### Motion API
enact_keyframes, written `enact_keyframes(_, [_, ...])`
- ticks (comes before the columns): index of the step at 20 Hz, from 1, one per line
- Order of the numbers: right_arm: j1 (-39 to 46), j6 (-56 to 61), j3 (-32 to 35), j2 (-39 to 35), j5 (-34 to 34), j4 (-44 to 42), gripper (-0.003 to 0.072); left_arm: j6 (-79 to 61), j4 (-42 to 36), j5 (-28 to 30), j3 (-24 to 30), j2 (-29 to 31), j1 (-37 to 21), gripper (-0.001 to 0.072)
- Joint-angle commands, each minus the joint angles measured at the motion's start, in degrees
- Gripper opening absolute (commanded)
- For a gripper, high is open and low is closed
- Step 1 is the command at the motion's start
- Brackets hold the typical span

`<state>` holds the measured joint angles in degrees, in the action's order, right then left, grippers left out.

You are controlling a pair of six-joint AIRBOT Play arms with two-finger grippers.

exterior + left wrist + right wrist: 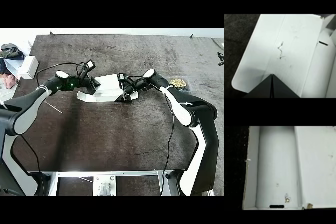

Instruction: Fold the box and place the chain.

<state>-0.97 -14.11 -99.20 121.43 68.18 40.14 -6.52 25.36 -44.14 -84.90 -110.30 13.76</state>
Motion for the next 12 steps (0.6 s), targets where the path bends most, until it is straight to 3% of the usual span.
enact_keyframes(1, [-0.02, 0.0, -0.02, 0.02, -0.02, -0.04, 0.0378, 0.07, 0.17, -0.28, -0.79, -0.11, 0.0, 0.001])
enact_keyframes(6, [-0.02, 0.0, -0.02, 0.02, -0.02, -0.04, 0.0378, 0.44, -0.28, -3.5, -4.22, 0.0, -1.57, 0.001])
enact_keyframes(12, [-0.02, 0.0, -0.02, 0.02, -0.04, -0.04, 0.0378, 0.46, 0.02, -19.12, -12.5, 0.09, -6.12, 0.0009])
